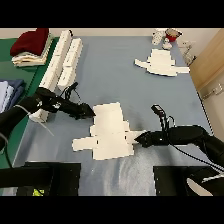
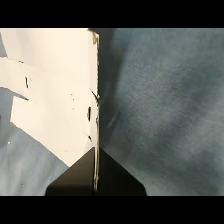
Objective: Fold the box.
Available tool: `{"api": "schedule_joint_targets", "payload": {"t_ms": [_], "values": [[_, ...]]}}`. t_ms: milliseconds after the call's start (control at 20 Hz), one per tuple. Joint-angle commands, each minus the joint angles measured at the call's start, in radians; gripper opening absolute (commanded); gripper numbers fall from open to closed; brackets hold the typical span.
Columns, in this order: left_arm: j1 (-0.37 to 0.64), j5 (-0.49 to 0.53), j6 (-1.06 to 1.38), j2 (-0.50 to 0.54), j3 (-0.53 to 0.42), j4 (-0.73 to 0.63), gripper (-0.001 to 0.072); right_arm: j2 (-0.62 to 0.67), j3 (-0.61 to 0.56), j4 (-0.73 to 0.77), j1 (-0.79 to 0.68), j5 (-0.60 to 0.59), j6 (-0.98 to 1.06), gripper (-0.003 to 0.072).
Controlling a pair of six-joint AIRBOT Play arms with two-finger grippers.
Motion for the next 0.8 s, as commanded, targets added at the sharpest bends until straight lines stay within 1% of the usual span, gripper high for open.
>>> {"api": "schedule_joint_targets", "payload": {"t_ms": [0,150,250,450,650,700,750], "values": [[0.004,-0.149,0.161,-0.185,0.121,-0.1,0.0403,0.0,-0.002,-0.009,0.003,-0.016,0.018,0.0004],[-0.003,-0.299,0.188,-0.285,0.2,-0.1,0.0403,-0.021,-0.002,-0.011,0.003,-0.016,0.034,0.0004],[-0.023,-0.349,0.216,-0.31,0.212,-0.097,0.0403,-0.039,-0.002,-0.011,0.003,-0.016,0.034,0.0004],[-0.078,-0.357,0.244,-0.311,0.212,-0.055,0.0403,-0.067,-0.002,-0.011,0.003,-0.014,0.034,0.0004],[-0.117,-0.355,0.255,-0.311,0.214,-0.024,0.0398,-0.068,-0.002,-0.011,0.003,-0.013,0.034,0.0004],[-0.118,-0.356,0.265,-0.311,0.216,-0.024,0.0215,-0.068,-0.002,-0.011,0.003,-0.013,0.034,0.0004],[-0.116,-0.358,0.282,-0.311,0.219,-0.024,0.0068,-0.068,-0.002,-0.011,0.003,-0.013,0.034,0.0004]]}}
